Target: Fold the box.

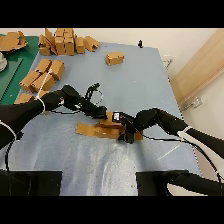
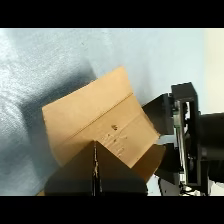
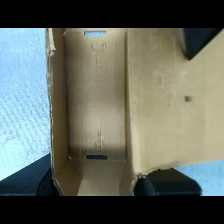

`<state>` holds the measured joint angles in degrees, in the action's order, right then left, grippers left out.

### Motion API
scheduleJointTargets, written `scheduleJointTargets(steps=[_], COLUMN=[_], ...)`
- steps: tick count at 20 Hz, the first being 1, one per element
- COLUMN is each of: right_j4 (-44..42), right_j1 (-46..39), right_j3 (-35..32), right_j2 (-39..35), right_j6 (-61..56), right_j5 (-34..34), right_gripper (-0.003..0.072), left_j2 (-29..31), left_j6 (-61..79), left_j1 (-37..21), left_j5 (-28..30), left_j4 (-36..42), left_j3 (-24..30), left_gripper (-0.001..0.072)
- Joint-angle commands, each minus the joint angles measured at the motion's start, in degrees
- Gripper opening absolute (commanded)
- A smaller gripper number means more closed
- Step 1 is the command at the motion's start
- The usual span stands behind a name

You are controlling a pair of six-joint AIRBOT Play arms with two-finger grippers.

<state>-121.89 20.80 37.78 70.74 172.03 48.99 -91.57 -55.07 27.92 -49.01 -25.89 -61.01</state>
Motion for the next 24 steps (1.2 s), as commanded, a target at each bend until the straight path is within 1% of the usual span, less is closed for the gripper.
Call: scheduleJointTargets(steps=[1,6,10,13,15,17,20,22,24], right_j4=[0.2,0.2,0.3,0.7,0.7,0.7,0.7,0.7,0.7], right_j1=[0.0,0.0,0.0,0.0,0.0,0.0,0.0,0.0,0.0], right_j3=[0.0,0.0,0.0,0.0,0.0,0.0,0.0,0.0,0.0], right_j2=[0.0,-0.1,-0.1,0.0,0.0,0.0,0.0,0.0,0.0], right_j6=[0.0,0.0,0.0,0.0,0.0,0.0,0.0,0.0,0.0], right_j5=[0.5,1.5,1.7,2.1,2.1,2.1,2.1,2.1,2.1], right_gripper=[0.0501,0.0501,0.0501,0.0501,0.0501,0.0501,0.0501,0.0501,0.0501], left_j2=[-1.4,-2.6,-2.6,-2.5,-1.6,1.0,6.8,10.4,13.2], left_j6=[-1.6,-4.1,-6.4,-1.7,2.2,6.2,14.5,25.7,35.7], left_j1=[0.0,0.0,-0.1,-0.9,-2.6,-5.4,-9.6,-11.8,-12.3], left_j5=[-0.7,-4.7,-6.3,-4.6,-4.9,-5.1,-3.7,-4.2,-3.3], left_j4=[-1.9,-3.3,-6.8,-6.7,-6.7,-7.5,-12.7,-15.3,-15.3], left_j3=[0.0,0.0,0.0,0.0,-0.1,-0.1,0.3,1.5,4.3], left_gripper=[0.0010,0.0009,0.0010,0.0010,0.0009,0.0008,0.0007,0.0007,0.0007])
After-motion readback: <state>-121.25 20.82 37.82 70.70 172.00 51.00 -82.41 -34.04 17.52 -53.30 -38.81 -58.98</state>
